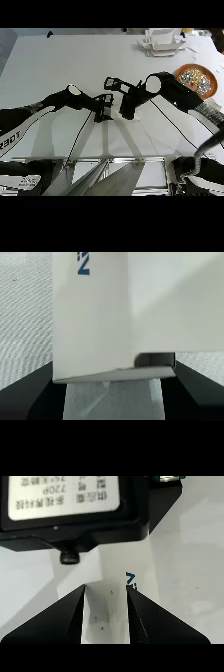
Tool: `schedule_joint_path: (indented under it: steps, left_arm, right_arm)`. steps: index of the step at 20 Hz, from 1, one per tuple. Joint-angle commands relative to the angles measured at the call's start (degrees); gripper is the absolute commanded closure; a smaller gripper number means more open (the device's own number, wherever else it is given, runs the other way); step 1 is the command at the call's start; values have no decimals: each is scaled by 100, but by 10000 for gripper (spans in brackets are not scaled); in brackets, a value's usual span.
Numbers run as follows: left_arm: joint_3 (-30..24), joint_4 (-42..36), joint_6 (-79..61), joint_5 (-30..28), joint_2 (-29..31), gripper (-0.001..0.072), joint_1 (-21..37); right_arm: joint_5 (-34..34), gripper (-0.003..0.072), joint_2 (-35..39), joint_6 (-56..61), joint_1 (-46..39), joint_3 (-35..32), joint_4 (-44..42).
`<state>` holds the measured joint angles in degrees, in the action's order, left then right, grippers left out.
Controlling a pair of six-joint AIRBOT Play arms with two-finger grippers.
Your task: Fold the box and place the chain.
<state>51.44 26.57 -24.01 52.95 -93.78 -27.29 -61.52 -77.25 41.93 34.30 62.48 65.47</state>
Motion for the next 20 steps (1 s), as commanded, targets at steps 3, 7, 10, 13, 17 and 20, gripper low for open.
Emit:
schedule_joint_path:
  steps: [3, 7, 10, 13, 17, 20]
  left_arm:
    - [4, 0, 0, 0, 4, 459, 7]
    - [4, 0, 0, -2, 4, 459, 7]
    - [4, 0, 0, 0, 4, 459, 7]
    - [4, 2, 0, 0, 4, 459, 7]
    - [4, 2, 0, -2, 4, 459, 7]
    - [4, 0, 0, 0, 4, 459, 7]
  right_arm:
    - [380, 410, 11, -39, 289, -157, 354]
    - [748, 475, 13, 330, 361, -160, 782]
    - [693, 508, 17, 479, 361, -160, 999]
    - [695, 509, 17, 479, 361, -162, 999]
    - [688, 530, 48, 481, 361, -162, 994]
    - [721, 530, 61, 505, 361, -186, 949]
